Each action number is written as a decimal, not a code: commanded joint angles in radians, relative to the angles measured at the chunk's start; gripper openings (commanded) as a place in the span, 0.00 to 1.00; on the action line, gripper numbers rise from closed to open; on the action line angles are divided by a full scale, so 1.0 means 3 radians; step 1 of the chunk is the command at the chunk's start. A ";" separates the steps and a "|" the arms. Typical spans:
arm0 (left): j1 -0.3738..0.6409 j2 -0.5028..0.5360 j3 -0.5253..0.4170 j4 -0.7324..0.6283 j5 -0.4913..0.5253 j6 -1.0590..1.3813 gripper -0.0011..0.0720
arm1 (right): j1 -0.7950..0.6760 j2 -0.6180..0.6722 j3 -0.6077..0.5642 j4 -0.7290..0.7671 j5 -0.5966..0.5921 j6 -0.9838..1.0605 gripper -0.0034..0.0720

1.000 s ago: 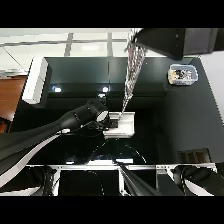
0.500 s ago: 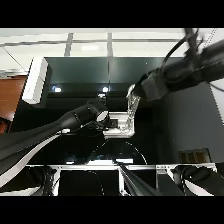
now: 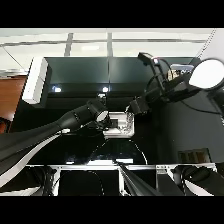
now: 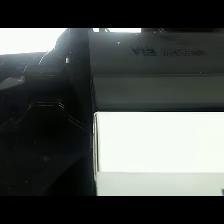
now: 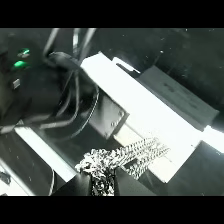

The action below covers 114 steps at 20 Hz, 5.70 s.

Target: Fold the box and place the chain.

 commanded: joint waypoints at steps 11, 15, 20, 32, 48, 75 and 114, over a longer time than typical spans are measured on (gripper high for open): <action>0.0000 -0.0001 0.0001 -0.0001 0.0004 -0.0001 0.05 | -0.0291 0.0160 -0.0635 -0.0462 -0.0441 0.0078 0.47; 0.0000 -0.0001 0.0001 -0.0001 0.0003 -0.0001 0.05 | -0.0720 0.0383 -0.0636 -0.0949 -0.0251 0.0075 0.47; 0.0000 -0.0001 0.0001 -0.0005 0.0006 -0.0039 0.05 | -0.0800 0.0412 -0.0660 -0.1059 -0.0254 -0.0017 0.47; 0.0093 0.1321 -0.0343 0.0886 -0.0666 0.0529 0.81 | -0.0800 0.0412 -0.0898 -0.1057 -0.0379 -0.0074 0.47; 0.1433 0.1433 -0.1928 -0.2611 0.0778 0.8320 1.00 | -0.0799 0.0411 -0.0978 -0.0905 -0.0441 0.0156 0.47; 0.1136 0.0654 -0.1598 -0.3404 0.1165 0.8761 0.53 | -0.0760 0.0402 -0.1025 -0.0741 -0.0870 0.0191 0.48; 0.1136 0.0654 -0.1598 -0.3404 0.1165 0.8760 0.53 | -0.0136 -0.0151 -0.1347 0.0587 -0.0882 -0.4186 0.36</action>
